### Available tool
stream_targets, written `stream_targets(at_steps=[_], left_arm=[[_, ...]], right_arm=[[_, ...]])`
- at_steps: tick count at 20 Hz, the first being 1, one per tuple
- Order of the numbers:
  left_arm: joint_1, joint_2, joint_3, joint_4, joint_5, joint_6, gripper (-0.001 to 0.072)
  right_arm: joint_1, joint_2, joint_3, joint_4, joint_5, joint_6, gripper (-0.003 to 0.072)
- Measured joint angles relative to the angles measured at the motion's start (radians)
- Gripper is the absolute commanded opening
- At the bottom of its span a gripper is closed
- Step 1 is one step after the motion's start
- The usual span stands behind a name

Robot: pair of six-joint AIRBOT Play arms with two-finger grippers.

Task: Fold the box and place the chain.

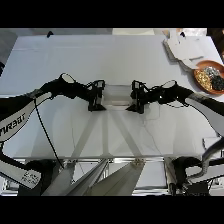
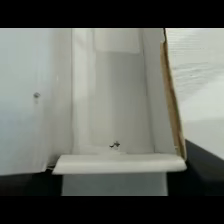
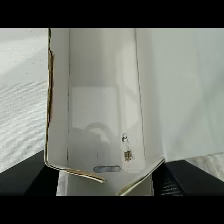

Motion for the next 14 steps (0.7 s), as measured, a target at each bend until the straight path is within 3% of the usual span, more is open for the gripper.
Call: stream_targets(at_steps=[14], left_arm=[[0.0, 0.0, 0.0, 0.008, 0.003, -0.003, 0.0412]], right_arm=[[0.0, 0.0, 0.0, 0.0, 0.0, 0.0, 0.0521]])
